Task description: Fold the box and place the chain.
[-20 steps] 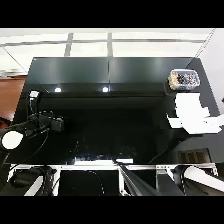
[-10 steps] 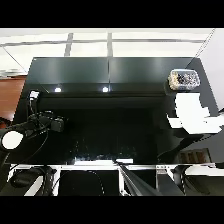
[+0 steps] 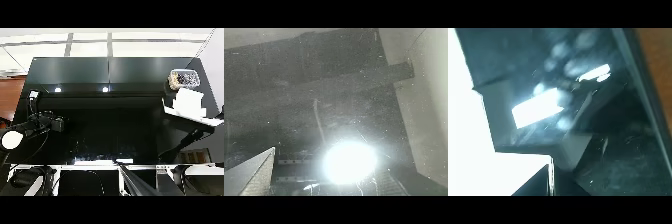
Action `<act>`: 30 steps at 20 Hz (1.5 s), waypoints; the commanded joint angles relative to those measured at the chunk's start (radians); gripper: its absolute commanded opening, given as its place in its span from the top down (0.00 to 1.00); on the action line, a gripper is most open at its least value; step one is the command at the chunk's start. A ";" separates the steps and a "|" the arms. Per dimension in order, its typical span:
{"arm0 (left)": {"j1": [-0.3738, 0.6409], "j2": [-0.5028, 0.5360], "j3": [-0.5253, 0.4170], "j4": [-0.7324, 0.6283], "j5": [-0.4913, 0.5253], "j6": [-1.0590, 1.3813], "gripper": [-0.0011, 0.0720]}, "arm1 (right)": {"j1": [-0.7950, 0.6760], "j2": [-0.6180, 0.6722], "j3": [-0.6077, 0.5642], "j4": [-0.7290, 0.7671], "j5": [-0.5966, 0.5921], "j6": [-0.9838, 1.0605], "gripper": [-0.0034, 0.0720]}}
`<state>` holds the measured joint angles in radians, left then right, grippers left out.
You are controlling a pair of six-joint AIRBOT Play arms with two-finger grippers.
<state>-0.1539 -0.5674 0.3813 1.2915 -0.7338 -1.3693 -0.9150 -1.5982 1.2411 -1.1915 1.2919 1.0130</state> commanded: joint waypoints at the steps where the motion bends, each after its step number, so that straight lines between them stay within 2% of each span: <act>1: 0.000 0.001 0.001 -0.002 0.000 0.000 0.01 | 0.002 0.023 0.000 0.063 0.124 -0.033 0.93; 4: 0.000 0.001 0.001 -0.002 0.000 0.000 0.02 | 0.004 0.068 -0.023 0.242 0.177 -0.076 0.93; 8: 0.000 0.001 0.001 -0.002 0.001 0.000 0.02 | 0.071 0.192 -0.165 0.434 0.133 -0.170 0.93; 15: 0.000 0.001 0.001 -0.002 0.006 0.000 0.02 | 0.347 0.459 -0.531 0.678 -0.163 -0.235 0.93; 17: 0.000 0.001 0.001 -0.002 0.015 0.000 0.01 | 0.441 0.534 -0.642 0.783 -0.249 -0.283 0.93; 19: 0.000 0.001 0.001 -0.002 0.020 0.000 0.01 | 0.537 0.601 -0.728 0.897 -0.288 -0.338 0.93; 22: 0.000 0.001 0.001 -0.015 0.023 0.000 0.01 | 0.682 0.661 -0.786 0.941 -0.375 -0.398 0.93; 26: 0.000 0.001 0.001 -0.021 0.027 0.000 0.01 | 0.851 0.663 -0.822 1.008 -0.510 -0.512 0.93; 28: 0.000 0.001 0.001 -0.025 0.027 0.000 0.01 | 0.931 0.663 -0.829 1.073 -0.594 -0.571 0.93; 30: 0.000 0.001 0.001 -0.044 0.031 0.000 0.01 | 0.996 0.663 -0.829 1.167 -0.626 -0.680 0.93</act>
<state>-0.1539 -0.5674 0.3813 1.2663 -0.7071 -1.3697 -0.0204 -0.9405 0.4244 -0.1463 0.7635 0.4725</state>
